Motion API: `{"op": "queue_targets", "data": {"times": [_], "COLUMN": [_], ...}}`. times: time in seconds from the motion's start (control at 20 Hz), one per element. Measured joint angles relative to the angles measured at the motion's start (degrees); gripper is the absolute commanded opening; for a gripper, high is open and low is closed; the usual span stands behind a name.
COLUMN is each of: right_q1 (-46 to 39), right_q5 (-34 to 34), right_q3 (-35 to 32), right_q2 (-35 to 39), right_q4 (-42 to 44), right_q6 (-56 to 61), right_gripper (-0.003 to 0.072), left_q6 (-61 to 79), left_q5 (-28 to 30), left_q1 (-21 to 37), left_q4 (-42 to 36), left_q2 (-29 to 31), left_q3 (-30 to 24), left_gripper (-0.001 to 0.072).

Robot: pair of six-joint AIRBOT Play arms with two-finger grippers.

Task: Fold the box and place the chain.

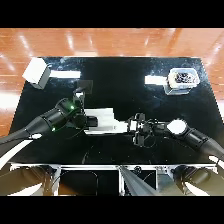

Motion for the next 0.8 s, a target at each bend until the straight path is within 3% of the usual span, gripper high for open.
{"op": "queue_targets", "data": {"times": [0.6,0.65,0.7,0.75,0.8], "right_q1": [3.41,3.78,4.24,4.63,5.07], "right_q5": [0.44,0.46,0.42,0.35,0.24], "right_q3": [5.2,5.33,5.44,5.49,5.53], "right_q2": [-8.39,-8.74,-9.11,-9.46,-9.88], "right_q4": [3.89,4.26,4.5,4.66,4.98], "right_q6": [-3.85,-3.87,-3.96,-4.09,-4.31], "right_gripper": [0.0618,0.0577,0.0471,0.0469,0.036], "left_q6": [4.42,4.57,4.59,4.72,4.76], "left_q5": [-2.73,-2.75,-2.84,-3.06,-3.21], "left_q1": [-0.11,-0.11,-0.11,-0.11,-0.11], "left_q4": [3.45,3.45,3.43,3.43,3.41], "left_q2": [0.26,0.26,0.26,0.26,0.26], "left_q3": [-0.35,-0.35,-0.35,-0.35,-0.35], "left_gripper": [0.0019,0.0019,0.0019,0.0019,0.0019]}}
